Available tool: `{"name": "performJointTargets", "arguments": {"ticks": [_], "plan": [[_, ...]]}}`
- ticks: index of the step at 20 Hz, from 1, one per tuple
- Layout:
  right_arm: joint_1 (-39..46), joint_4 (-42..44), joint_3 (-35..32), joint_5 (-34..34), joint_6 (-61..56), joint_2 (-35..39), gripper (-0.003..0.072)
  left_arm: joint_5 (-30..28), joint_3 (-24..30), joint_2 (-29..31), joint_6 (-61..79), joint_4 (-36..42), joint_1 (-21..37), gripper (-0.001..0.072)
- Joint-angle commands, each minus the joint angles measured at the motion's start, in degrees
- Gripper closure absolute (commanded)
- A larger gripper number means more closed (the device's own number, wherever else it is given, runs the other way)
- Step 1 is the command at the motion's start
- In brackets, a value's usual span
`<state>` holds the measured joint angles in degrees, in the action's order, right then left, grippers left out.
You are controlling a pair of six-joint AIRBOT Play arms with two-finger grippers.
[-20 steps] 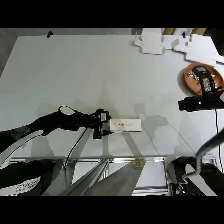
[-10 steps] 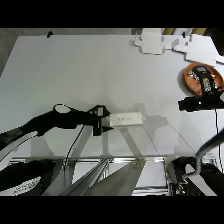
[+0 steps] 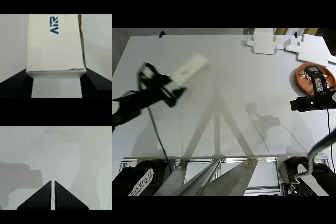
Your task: Fold the box and place the chain.
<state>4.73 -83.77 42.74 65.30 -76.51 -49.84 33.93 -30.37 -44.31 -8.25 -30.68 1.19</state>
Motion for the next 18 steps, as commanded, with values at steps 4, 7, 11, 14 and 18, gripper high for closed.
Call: {"name": "performJointTargets", "arguments": {"ticks": [4, 7, 11, 14, 18], "plan": [[0.0, 0.0, 0.0, 0.0, 0.0, 0.0, 0.0621, 0.0, 1.3, -0.4, -48.2, -40.5, 13.9, 0.0441], [0.0, 0.0, 0.0, 0.0, 0.0, 0.0, 0.0621, 2.1, 3.4, -3.3, -58.5, -42.3, 18.0, 0.0432], [0.0, 0.0, 0.0, 0.0, 0.0, 0.0, 0.0621, 9.5, 3.5, -8.2, -58.7, -45.5, 19.6, 0.0422], [0.0, 0.0, 0.0, 0.0, 0.0, 0.0, 0.0621, 14.1, 3.5, -10.4, -59.3, -47.2, 19.6, 0.0079], [0.0, 0.0, 0.0, 0.0, 0.0, 0.0, 0.0621, 16.2, 3.5, -8.5, -59.3, -47.4, 19.6, 0.0061]]}}
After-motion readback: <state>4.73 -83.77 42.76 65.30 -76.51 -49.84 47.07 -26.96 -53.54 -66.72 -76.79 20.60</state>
